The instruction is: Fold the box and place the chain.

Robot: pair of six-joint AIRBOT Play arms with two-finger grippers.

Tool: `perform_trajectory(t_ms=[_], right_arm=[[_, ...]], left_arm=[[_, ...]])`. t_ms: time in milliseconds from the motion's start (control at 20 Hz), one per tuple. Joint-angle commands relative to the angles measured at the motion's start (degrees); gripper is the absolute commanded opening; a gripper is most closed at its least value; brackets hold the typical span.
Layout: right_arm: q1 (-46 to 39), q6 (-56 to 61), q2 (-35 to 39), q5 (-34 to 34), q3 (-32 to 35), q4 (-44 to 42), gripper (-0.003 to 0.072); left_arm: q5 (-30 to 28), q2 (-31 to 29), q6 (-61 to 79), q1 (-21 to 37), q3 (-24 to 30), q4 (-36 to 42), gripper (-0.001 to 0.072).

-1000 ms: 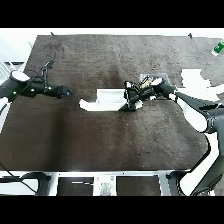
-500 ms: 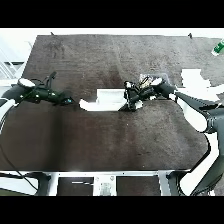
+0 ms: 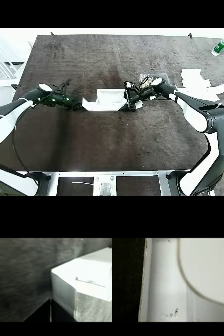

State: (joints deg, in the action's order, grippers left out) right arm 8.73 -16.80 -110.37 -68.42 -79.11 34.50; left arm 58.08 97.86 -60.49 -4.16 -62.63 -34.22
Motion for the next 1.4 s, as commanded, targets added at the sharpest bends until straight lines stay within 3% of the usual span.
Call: perform_trajectory(t_ms=[0, 50, 100, 150, 350, 400, 650, 700, 750, 1350], right_arm=[[-0.02, 0.02, 0.0, 0.0, -0.02, -0.02, 0.0494], [-0.02, 0.02, 0.0, 0.0, -0.02, -0.02, 0.0494], [-0.02, 0.02, 0.0, 0.0, -0.02, -0.02, 0.0495], [0.0, 0.02, 0.0, 0.0, -0.02, -0.02, 0.0494], [-0.02, 0.02, 0.0, 0.0, -0.02, -0.02, 0.0494], [0.0, 0.02, 0.0, 0.0, -0.02, -0.02, 0.0494], [-0.02, 0.04, 0.0, 0.0, -0.02, -0.02, 0.0494], [-0.02, 0.02, 0.0, 0.0, -0.02, -0.02, 0.0494], [-0.02, 0.02, 0.0, 0.0, -0.02, -0.02, 0.0494], [-0.02, 0.02, 0.0, 0.0, -0.02, -0.02, 0.0495]], left_arm=[[-0.33, 0.39, 1.09, -1.51, -0.17, 2.64, 0.0017], [-0.09, 0.28, 2.23, -1.51, -0.28, 4.37, 0.0019], [0.5, 0.28, 3.3, -1.51, -0.74, 5.77, 0.016], [1.03, 0.24, 4.0, -1.51, -1.51, 6.62, 0.0235], [2.19, -0.72, 4.0, -1.51, -4.28, 6.88, 0.0248], [2.03, -1.22, 4.0, -1.51, -4.46, 6.91, 0.0345], [2.67, -1.79, 5.01, -1.51, -4.44, 8.63, 0.0346], [3.04, -1.79, 5.01, -1.51, -4.44, 9.09, 0.0406], [3.26, -1.81, 5.01, -1.51, -4.44, 9.33, 0.052], [4.35, -2.1, 3.98, -4.13, -4.46, 7.96, 0.0528]])
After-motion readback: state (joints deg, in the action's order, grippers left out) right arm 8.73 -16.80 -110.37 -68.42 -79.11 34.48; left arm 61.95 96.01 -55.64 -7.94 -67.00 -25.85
